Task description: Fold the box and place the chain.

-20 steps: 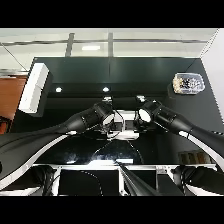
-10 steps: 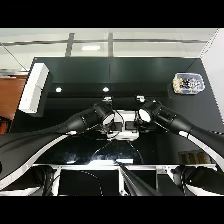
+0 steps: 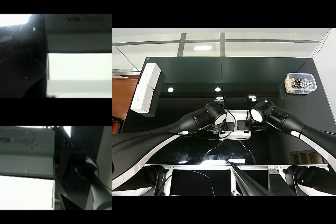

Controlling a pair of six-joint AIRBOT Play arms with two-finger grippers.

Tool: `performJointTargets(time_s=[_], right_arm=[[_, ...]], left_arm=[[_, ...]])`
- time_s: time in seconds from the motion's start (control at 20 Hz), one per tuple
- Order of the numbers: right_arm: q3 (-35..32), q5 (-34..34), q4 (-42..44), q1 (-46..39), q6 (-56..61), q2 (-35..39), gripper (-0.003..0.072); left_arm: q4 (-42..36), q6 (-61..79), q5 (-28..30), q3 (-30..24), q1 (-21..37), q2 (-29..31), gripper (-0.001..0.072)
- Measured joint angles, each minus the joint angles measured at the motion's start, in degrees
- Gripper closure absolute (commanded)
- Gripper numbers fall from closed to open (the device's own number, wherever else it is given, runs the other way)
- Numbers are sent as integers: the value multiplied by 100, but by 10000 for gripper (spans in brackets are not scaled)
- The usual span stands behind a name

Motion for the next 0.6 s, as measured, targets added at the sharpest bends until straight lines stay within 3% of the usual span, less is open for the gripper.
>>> performJointTargets(time_s=[0.4,0.5,0.6], right_arm=[[0,101,66,0,-13,-50,443],[0,114,83,0,-15,-61,671],[0,94,133,0,-13,-70,673]], left_arm=[[0,13,0,0,0,0,680],[0,11,0,0,0,0,680],[0,-2,2,0,2,0,680]])
